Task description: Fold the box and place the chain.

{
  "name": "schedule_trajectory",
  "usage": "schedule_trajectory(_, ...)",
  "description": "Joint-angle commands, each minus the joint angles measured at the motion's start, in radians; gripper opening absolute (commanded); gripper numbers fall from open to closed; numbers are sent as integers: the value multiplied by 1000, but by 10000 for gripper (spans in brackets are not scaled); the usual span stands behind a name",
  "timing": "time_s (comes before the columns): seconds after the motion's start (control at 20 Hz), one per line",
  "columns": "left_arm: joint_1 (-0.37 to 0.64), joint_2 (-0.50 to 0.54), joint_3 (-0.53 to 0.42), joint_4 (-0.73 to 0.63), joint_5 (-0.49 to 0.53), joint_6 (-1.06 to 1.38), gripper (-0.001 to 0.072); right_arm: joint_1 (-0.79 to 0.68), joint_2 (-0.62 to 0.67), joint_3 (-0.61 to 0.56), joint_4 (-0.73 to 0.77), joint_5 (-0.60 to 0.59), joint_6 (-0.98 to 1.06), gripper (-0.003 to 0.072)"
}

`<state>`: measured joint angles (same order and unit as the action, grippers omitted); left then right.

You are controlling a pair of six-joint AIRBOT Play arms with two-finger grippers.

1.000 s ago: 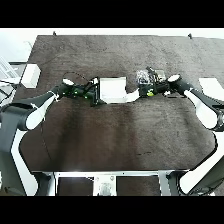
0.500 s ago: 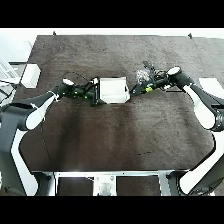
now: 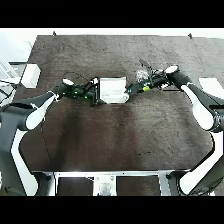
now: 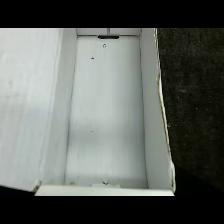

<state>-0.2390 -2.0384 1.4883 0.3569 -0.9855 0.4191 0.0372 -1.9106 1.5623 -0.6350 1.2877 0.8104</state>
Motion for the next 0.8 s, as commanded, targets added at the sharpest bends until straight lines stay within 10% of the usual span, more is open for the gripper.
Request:
schedule_trajectory(0.0, 1, 0, 0, 0, 0, 0, 289, 7, 1, 3, 3, 2, 17, 555)
schedule_trajectory(0.75, 1, 0, 0, 0, 0, 0, 289, 120, 1, 89, -214, -88, 298, 555)
